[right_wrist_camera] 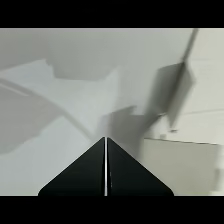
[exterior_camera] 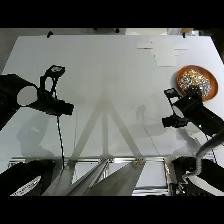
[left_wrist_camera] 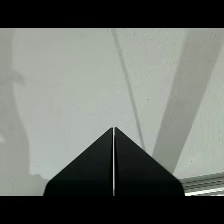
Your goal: Fold the box and place the chain.
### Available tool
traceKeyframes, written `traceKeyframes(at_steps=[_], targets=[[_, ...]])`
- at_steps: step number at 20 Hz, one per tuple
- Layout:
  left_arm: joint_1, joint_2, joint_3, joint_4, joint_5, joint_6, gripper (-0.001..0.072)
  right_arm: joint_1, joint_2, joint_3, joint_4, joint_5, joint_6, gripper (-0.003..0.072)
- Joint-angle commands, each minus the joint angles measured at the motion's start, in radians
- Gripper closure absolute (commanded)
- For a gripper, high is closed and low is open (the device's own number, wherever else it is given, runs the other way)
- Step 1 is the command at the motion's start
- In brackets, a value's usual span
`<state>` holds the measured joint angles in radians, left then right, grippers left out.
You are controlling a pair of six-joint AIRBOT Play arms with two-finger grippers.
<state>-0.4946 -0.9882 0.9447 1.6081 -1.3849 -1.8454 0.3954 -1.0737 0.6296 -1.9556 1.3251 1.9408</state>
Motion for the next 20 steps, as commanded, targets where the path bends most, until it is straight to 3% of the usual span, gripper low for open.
traceKeyframes(at_steps=[1, 4, 7, 8, 9, 10, 13, 15, 17, 19, 20], targets=[[0.001, 0.000, 0.000, 0.000, 0.000, 0.000, 0.0701, -0.031, 0.000, 0.000, -0.324, 0.082, 0.013, 0.0664], [0.001, 0.000, 0.000, 0.000, 0.000, 0.000, 0.0701, -0.222, 0.000, 0.000, -0.351, 0.066, -0.117, 0.0665], [0.001, 0.000, 0.000, 0.000, 0.000, 0.000, 0.0701, -0.476, 0.000, 0.000, -0.352, -0.031, -0.270, 0.0653], [0.001, 0.000, 0.000, 0.000, 0.000, 0.000, 0.0701, -0.554, -0.001, 0.000, -0.352, -0.068, -0.309, 0.0502], [0.001, 0.000, 0.000, 0.000, 0.000, 0.000, 0.0701, -0.629, -0.001, 0.000, -0.352, -0.098, -0.356, 0.0201], [0.001, 0.000, 0.000, 0.000, 0.000, 0.000, 0.0701, -0.688, -0.001, 0.000, -0.352, -0.129, -0.387, 0.0152], [0.001, 0.000, 0.000, 0.000, 0.000, 0.000, 0.0701, -0.760, -0.019, 0.000, -0.362, -0.193, -0.396, 0.0154], [0.001, 0.000, 0.000, 0.000, 0.000, 0.000, 0.0701, -0.760, -0.044, 0.000, -0.394, -0.213, -0.397, 0.0193], [0.001, 0.000, 0.000, 0.000, 0.000, 0.000, 0.0701, -0.760, -0.084, 0.000, -0.454, -0.222, -0.372, 0.0276], [0.001, 0.000, 0.000, 0.000, 0.000, 0.000, 0.0701, -0.763, -0.139, 0.000, -0.546, -0.210, -0.310, 0.0295], [0.001, 0.000, 0.000, 0.000, 0.000, 0.000, 0.0701, -0.766, -0.163, 0.000, -0.569, -0.208, -0.298, 0.0377]])
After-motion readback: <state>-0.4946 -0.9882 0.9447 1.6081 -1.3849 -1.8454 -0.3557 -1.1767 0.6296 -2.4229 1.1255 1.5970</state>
